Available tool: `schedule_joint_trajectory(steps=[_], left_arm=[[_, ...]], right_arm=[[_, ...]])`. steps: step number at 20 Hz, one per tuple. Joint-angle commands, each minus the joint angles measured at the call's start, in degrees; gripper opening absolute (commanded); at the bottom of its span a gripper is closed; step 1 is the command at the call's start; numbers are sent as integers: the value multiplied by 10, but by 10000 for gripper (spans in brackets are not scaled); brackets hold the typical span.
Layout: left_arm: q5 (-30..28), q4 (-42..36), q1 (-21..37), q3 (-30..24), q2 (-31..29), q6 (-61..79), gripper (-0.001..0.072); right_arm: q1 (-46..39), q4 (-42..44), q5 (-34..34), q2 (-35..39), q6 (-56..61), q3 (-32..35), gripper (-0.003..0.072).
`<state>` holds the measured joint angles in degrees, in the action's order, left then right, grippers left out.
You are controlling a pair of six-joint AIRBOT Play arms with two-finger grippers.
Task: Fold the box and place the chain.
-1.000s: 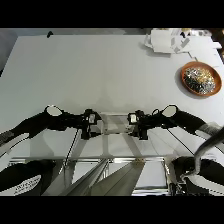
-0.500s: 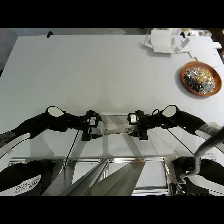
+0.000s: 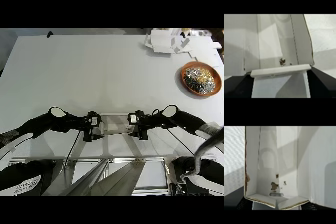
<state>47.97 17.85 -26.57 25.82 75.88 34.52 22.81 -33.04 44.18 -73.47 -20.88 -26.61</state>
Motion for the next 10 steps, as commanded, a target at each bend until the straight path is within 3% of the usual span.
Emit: schedule_joint_trajectory(steps=[1,3,4,8,9,10], left_arm=[[-7,-25,-1,0,2,1,694],[-7,-25,-1,0,2,1,689],[-7,-24,-1,0,2,1,632],[-6,-24,-1,0,2,1,192],[-6,-24,-1,0,2,1,132],[-7,-24,-1,0,2,1,136]], right_arm=[[0,0,0,0,0,0,402],[0,0,0,0,0,0,402],[0,0,0,0,0,0,402],[0,0,0,0,0,0,402],[0,0,0,0,0,0,402],[0,0,0,0,0,0,402]])
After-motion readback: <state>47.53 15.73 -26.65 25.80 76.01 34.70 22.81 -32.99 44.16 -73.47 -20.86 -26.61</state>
